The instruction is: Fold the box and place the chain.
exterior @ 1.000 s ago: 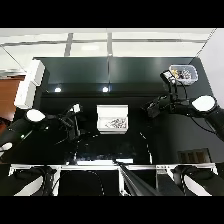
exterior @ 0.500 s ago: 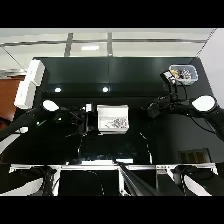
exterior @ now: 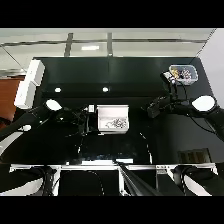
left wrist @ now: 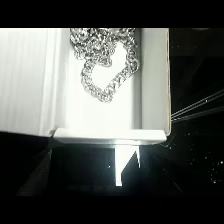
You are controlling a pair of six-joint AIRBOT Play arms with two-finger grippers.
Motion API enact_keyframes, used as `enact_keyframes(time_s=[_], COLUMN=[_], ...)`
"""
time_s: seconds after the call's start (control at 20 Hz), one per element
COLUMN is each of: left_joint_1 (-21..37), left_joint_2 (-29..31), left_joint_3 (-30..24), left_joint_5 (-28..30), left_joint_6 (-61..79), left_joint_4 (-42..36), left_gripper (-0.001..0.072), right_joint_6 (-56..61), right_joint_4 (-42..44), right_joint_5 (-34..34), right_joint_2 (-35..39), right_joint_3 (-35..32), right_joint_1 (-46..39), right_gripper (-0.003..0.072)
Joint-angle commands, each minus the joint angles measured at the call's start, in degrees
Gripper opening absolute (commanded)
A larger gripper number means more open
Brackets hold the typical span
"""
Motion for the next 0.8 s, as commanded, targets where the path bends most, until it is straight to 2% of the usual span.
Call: enact_keyframes(time_s=[0.0, 0.15, 0.45, 0.5, 0.6, 0.65, 0.75], left_joint_1=[-1.4, -2.7, -2.9, -3.2, -3.5, -3.5, -3.5], left_joint_2=[-0.1, -0.1, -0.2, -0.2, -0.2, -0.2, -0.2], left_joint_3=[0.0, 0.1, 0.1, 0.1, 0.1, 0.1, 0.1], left_joint_5=[0.4, 2.4, 2.5, 2.4, 2.4, 2.4, 2.6], left_joint_6=[-0.3, -0.3, -0.3, -0.3, -0.2, -0.1, -0.1], left_joint_4=[-0.3, -0.5, -1.0, -1.2, -1.1, -1.2, -1.1], left_gripper=[0.0715, 0.0715, 0.0710, 0.0661, 0.0468, 0.0439, 0.0403], right_joint_6=[0.0, 0.0, 0.0, 0.0, 0.3, 1.9, 10.2], right_joint_4=[0.0, 0.0, 0.1, 0.4, 1.4, 2.5, 5.3], right_joint_5=[0.0, 0.0, -0.1, -0.3, -1.3, -2.9, -8.1], right_joint_2=[0.0, 0.0, 0.0, 0.0, -0.1, -0.4, -2.0], right_joint_3=[0.0, 0.0, 0.0, 0.0, 0.0, -0.3, -0.5], right_joint_1=[0.0, 0.0, 0.0, 0.1, 0.1, 0.1, 1.1], right_gripper=[0.0367, 0.0367, 0.0367, 0.0367, 0.0367, 0.0370, 0.0699])
